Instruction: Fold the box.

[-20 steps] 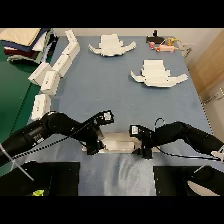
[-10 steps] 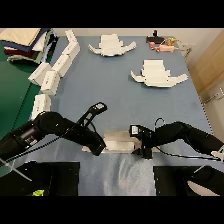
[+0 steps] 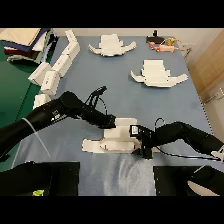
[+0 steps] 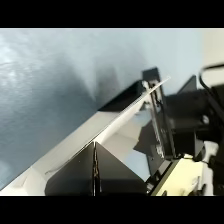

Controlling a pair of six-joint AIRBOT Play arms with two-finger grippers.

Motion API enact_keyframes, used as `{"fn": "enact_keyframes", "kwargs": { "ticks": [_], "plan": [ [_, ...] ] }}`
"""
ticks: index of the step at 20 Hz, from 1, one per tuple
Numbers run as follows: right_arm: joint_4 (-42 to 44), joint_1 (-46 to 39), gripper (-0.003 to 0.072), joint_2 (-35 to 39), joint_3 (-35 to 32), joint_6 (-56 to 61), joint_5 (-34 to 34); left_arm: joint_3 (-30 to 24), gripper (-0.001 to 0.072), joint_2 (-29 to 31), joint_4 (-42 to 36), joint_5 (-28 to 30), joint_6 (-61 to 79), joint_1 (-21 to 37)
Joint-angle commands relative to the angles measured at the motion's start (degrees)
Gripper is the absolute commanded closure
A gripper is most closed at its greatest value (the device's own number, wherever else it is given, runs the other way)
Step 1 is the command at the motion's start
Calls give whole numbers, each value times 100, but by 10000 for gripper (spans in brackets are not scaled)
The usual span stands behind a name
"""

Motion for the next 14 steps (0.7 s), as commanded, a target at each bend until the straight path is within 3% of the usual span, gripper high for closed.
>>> {"fn": "enact_keyframes", "kwargs": {
  "ticks": [1, 6, 14],
  "plan": [
    [0, 4, 167, -2, -2, -2, 2, 66, 693, -525, -13, -291, -240, 223],
    [0, 4, 167, -2, -2, -2, 2, 63, 694, -951, 76, -413, -238, 223],
    [0, 4, 167, -2, -2, -2, 4, 208, 694, -927, 63, -581, 275, 223]
  ]
}}
